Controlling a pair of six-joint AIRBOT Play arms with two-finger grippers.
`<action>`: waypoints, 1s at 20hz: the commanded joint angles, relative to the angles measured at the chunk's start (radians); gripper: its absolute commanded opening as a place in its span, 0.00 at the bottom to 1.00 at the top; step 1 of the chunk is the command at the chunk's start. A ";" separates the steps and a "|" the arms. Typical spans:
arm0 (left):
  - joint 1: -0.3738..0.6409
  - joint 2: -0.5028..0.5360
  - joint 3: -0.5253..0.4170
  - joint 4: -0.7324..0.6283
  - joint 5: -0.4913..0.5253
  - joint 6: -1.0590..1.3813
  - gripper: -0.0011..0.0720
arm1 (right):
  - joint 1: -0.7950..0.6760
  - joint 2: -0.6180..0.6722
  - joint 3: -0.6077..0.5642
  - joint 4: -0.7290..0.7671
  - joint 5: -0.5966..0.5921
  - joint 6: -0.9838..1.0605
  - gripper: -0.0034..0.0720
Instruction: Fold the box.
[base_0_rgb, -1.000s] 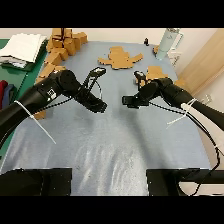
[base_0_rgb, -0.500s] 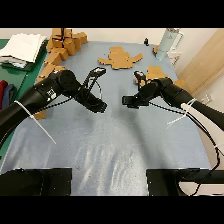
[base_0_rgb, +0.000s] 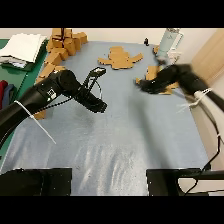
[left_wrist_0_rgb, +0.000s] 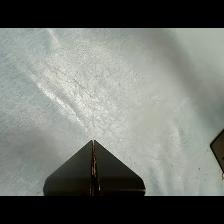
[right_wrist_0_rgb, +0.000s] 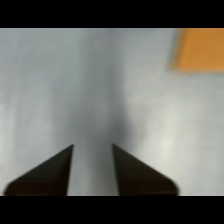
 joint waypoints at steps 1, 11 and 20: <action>0.000 0.001 0.000 0.000 0.000 0.000 0.03 | -0.273 -0.045 0.147 -0.119 -0.010 -0.079 0.66; 0.000 0.001 0.000 0.000 0.000 0.000 0.03 | -0.618 -0.493 0.540 0.258 -0.017 -0.455 0.66; 0.000 0.001 0.000 0.000 0.000 0.000 0.03 | -0.611 -0.592 0.606 0.409 -0.042 -0.597 0.55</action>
